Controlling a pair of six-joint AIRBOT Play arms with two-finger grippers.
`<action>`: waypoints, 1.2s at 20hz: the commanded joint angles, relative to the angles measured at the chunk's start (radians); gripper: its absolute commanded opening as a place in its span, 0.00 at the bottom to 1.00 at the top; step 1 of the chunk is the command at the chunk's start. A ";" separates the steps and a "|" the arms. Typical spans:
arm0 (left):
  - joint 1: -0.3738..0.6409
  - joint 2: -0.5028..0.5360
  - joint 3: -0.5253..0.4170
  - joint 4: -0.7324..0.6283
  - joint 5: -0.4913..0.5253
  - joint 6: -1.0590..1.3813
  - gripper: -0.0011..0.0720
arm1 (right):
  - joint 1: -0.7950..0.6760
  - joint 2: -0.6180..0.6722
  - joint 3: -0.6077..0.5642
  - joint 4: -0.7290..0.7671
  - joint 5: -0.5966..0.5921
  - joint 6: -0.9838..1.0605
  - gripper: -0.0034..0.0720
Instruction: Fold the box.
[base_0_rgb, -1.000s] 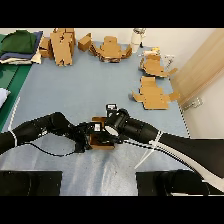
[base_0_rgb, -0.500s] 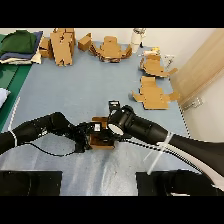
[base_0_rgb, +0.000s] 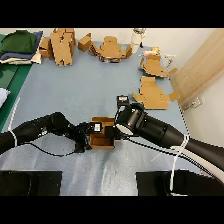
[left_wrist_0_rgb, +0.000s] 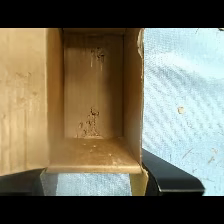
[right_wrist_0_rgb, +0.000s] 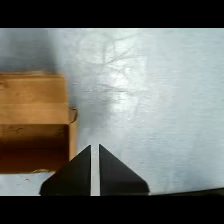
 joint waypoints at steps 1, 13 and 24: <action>0.000 0.000 0.000 0.000 0.000 0.000 0.50 | -0.023 0.004 -0.008 -0.050 0.020 0.003 0.05; 0.000 0.000 0.000 0.000 -0.001 0.000 0.50 | -0.635 0.163 -0.371 0.795 -0.668 -0.774 0.04; 0.001 0.000 0.000 0.000 0.008 0.000 0.50 | -0.713 -0.277 -0.333 1.796 -0.255 -1.872 0.05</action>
